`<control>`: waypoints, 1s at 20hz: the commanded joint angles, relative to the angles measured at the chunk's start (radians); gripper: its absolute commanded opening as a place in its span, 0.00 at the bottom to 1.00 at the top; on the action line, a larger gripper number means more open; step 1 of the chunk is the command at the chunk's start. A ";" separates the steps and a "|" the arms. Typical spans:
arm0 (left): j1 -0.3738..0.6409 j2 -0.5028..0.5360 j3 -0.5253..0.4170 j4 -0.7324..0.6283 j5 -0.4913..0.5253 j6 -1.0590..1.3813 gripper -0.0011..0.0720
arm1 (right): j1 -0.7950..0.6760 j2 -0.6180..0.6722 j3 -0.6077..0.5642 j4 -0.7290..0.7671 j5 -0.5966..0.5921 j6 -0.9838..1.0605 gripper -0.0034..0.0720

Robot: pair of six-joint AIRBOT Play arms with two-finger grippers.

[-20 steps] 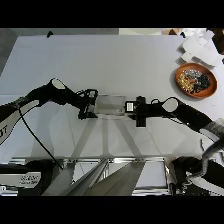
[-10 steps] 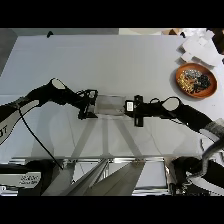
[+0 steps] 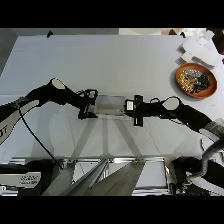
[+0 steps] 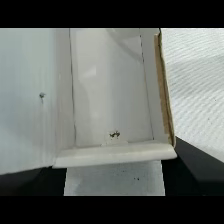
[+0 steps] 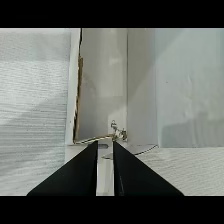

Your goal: Fold the box and place the chain.

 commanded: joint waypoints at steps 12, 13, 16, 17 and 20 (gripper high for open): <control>0.001 0.000 0.001 0.000 0.000 0.000 0.47 | -0.149 0.245 -0.002 -0.071 0.055 0.438 0.06; 0.001 0.000 0.001 0.000 0.000 0.000 0.47 | -0.207 0.245 -0.002 -0.085 0.067 0.567 0.06; 0.001 0.000 0.001 0.000 0.000 0.000 0.47 | -0.358 0.245 -0.002 -0.222 0.154 0.889 0.06; 0.001 0.000 0.001 0.000 0.000 0.000 0.47 | -0.390 0.245 -0.002 -0.278 0.185 0.973 0.06; 0.001 0.000 0.001 0.000 0.000 0.000 0.47 | -0.417 0.240 -0.018 -0.417 0.247 1.168 0.05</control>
